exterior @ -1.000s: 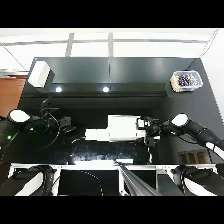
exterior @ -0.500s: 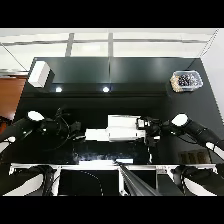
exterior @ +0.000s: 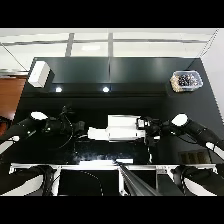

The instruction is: Fold the box and place the chain.

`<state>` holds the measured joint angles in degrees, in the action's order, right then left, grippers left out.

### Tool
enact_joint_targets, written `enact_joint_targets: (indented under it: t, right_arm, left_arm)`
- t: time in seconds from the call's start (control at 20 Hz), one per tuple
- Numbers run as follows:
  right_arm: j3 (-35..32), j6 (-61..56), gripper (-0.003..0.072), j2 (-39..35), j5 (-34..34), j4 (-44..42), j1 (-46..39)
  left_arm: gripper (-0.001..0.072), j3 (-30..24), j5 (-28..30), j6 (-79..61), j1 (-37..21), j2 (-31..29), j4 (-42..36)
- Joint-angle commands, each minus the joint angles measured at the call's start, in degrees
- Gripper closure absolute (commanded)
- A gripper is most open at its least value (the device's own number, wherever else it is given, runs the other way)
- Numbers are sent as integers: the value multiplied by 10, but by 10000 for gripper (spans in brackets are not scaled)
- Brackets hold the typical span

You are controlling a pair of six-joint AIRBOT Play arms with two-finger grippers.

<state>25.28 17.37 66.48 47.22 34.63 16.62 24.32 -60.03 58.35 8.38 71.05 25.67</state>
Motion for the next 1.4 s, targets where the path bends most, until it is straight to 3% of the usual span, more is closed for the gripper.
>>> enact_joint_targets:
  t: [0.0,0.15,0.8,1.0,1.1,1.25,1.35]
  right_arm:
    - [0,0,244,0,0,-1,0]
    - [0,0,243,0,0,-1,0]
    - [0,-1,243,0,-1,-1,0]
    - [0,-1,243,1,-1,-1,0]
    - [0,-1,244,0,-1,-1,0]
    - [0,-1,243,1,-1,-1,0]
    - [0,-1,243,1,-1,-1,0]
  left_arm:
    - [686,2,34,-16,46,1,-6]
    - [686,8,65,-9,75,1,-6]
    - [679,13,99,-14,122,3,-8]
    - [400,30,99,-14,121,3,-5]
    - [397,35,99,-14,121,3,-4]
    - [28,36,94,-14,121,3,-5]
    - [10,40,69,-14,121,3,-4]
